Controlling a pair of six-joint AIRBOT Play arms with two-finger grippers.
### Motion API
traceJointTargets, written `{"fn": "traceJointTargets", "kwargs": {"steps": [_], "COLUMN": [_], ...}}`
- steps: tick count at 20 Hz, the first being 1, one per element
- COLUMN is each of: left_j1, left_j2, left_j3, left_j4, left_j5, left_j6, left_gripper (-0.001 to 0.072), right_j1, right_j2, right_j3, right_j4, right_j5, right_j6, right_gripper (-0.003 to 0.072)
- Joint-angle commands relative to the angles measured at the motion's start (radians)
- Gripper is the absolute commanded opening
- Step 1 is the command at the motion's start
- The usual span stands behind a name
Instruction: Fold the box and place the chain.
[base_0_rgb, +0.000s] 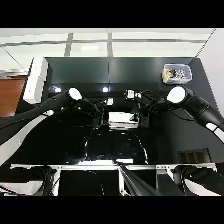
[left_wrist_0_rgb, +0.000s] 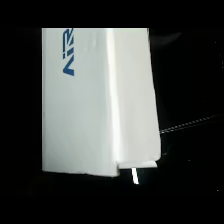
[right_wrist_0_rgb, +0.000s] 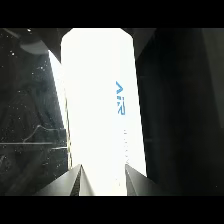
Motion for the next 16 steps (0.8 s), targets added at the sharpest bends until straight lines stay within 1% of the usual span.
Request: {"fn": "traceJointTargets", "kwargs": {"steps": [1,4,5,6,16], "left_j1": [-0.001,-0.001,-0.001,-0.001,0.0], "left_j2": [-0.001,-0.001,-0.001,-0.001,-0.001], "left_j3": [0.0,0.0,0.0,0.0,0.0], "left_j4": [0.002,0.002,0.002,0.002,0.003], "left_j5": [0.002,0.003,0.003,0.003,0.003], "left_j6": [0.001,0.001,0.001,0.001,0.001], "left_gripper": [0.0465,0.0466,0.0466,0.0466,0.0466], "right_j1": [0.001,0.001,0.001,0.001,0.001], "right_j2": [0.001,0.0,0.0,0.0,-0.005], "right_j3": [-0.001,-0.001,-0.001,-0.001,-0.001], "right_j4": [0.006,-0.003,-0.003,-0.003,-0.019], "right_j5": [0.004,0.005,0.006,0.005,0.019], "right_j6": [-0.004,0.013,0.013,0.013,0.013], "right_gripper": [0.0295,0.0293,0.0207,0.0187,0.0186]}}
